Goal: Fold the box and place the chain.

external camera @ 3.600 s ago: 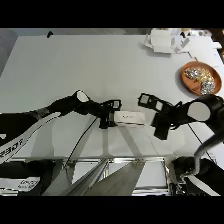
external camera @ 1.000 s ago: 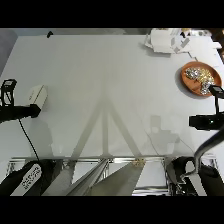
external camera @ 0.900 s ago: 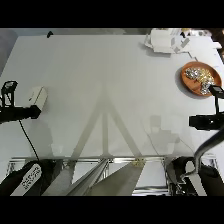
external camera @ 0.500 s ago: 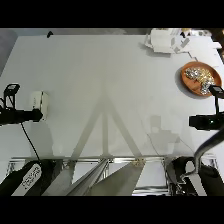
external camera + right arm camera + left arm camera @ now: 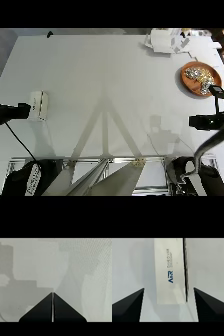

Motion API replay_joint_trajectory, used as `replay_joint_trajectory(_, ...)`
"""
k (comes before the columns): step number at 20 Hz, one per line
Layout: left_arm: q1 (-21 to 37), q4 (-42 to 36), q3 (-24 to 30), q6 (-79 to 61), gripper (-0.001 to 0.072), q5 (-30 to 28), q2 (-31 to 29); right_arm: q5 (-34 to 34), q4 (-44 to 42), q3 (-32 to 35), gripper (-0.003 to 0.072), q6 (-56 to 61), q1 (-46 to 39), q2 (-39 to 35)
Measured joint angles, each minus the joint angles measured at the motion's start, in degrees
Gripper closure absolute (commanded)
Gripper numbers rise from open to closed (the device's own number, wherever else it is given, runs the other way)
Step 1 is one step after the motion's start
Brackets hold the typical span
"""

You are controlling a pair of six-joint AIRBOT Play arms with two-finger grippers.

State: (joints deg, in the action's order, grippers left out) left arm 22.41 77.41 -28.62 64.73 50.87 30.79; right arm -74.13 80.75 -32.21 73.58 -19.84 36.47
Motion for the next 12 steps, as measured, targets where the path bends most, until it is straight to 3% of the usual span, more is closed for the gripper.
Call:
replay_joint_trajectory(4,-1.68,-0.2,0.0,0.02,0.0012,1.42,-4.48,0.0,0.0,0.0,0.0664,0.0,0.0,0.0)
replay_joint_trajectory(12,-5.64,-0.35,0.02,0.07,0.0012,2.23,-5.09,0.0,0.0,0.0,0.0664,0.0,0.0,0.0)
